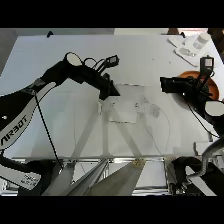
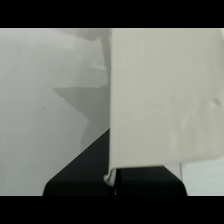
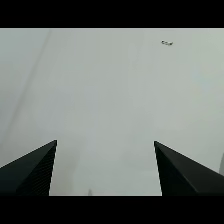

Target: Fold the box and place the chain.

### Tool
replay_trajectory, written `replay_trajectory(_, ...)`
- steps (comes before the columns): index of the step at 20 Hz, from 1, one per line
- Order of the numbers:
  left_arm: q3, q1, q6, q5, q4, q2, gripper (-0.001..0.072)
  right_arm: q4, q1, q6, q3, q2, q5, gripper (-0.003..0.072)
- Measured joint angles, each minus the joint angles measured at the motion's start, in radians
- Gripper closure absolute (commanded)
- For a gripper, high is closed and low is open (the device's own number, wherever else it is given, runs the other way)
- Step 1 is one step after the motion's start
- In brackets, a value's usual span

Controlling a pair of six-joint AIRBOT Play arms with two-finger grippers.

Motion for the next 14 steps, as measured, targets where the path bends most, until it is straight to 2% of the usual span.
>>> replay_trajectory(7, -0.101, -0.003, 0.119, 0.137, -0.037, -0.019, 0.0717, -0.032, 0.000, 0.000, 0.000, 0.000, -0.003, 0.0022)
replay_trajectory(14, -0.126, 0.064, 0.179, 0.152, -0.082, -0.008, 0.0716, -0.037, 0.000, 0.000, 0.000, 0.000, -0.003, 0.0023)
